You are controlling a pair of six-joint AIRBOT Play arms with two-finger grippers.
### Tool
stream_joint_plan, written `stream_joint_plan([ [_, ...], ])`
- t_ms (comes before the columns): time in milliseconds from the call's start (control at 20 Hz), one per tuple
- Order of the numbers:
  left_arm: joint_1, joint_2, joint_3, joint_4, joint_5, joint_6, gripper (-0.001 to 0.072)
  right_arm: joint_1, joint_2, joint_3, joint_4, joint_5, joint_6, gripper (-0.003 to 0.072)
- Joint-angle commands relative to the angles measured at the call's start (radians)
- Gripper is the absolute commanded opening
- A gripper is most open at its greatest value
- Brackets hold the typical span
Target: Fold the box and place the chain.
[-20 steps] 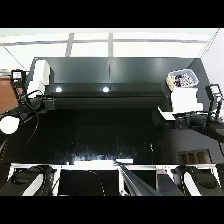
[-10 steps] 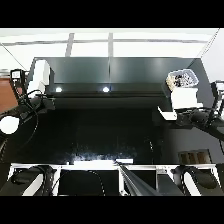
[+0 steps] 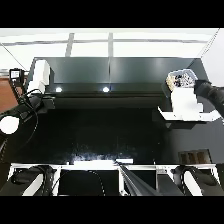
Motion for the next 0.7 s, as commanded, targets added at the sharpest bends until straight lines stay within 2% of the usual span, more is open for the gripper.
stream_joint_plan([
  [0,0.0,0.0,0.0,0.005,-0.006,0.003,0.0705,-0.119,-0.266,0.186,-0.067,0.156,0.034,0.072],
  [200,0.0,0.0,0.0,0.005,-0.018,0.003,0.0706,-0.277,-0.592,0.56,-0.249,0.571,0.097,0.072],
  [300,0.0,0.0,0.0,0.005,-0.027,0.004,0.0705,-0.365,-0.706,0.693,-0.369,0.747,0.148,0.072],
  [400,-0.001,0.0,-0.001,0.02,-0.045,0.004,0.0705,-0.465,-0.792,0.765,-0.449,0.901,0.153,0.072],
  [500,-0.001,0.0,-0.001,0.028,-0.059,0.004,0.0705,-0.566,-0.847,0.78,-0.447,0.979,0.155,0.072],
  [550,-0.001,0.0,0.0,0.027,-0.059,0.004,0.0705,-0.611,-0.868,0.78,-0.413,0.997,0.128,0.072],
  [650,-0.001,0.0,0.0,0.027,-0.063,0.004,0.0706,-0.684,-0.908,0.78,-0.233,1.037,-0.038,0.072],
])
